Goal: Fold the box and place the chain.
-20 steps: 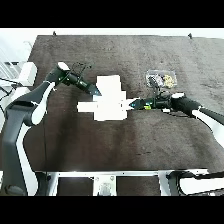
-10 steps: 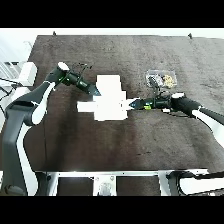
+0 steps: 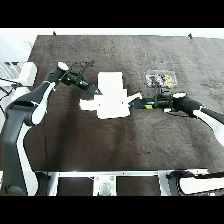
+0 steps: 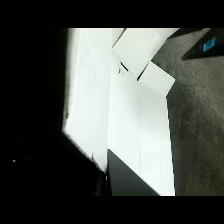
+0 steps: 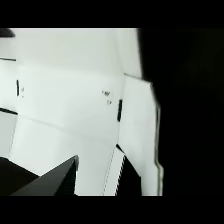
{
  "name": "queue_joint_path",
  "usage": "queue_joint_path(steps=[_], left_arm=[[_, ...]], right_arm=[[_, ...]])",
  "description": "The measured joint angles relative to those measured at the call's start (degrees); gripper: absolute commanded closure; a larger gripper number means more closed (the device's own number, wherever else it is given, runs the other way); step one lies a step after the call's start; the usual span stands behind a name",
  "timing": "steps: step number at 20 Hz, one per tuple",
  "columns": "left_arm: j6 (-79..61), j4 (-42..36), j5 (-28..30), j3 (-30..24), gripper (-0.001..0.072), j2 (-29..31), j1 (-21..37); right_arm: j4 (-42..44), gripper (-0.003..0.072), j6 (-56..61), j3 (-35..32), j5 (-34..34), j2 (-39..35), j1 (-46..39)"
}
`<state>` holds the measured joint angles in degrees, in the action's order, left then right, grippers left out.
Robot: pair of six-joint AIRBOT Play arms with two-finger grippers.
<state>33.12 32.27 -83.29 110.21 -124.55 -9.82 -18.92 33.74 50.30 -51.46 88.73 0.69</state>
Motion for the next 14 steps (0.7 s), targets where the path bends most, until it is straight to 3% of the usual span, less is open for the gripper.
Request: queue_joint_path(steps=[9,14], left_arm=[[-18.3,-1.2,-3.0,-0.5,0.0696,3.5,0.0],[-25.2,-1.6,-0.9,-5.2,0.0696,4.4,-0.1]], right_arm=[[3.0,0.0211,0.0,0.0,-2.7,-1.5,-9.6],[3.3,0.0211,-1.4,0.0,-3.4,-1.6,-10.6]])
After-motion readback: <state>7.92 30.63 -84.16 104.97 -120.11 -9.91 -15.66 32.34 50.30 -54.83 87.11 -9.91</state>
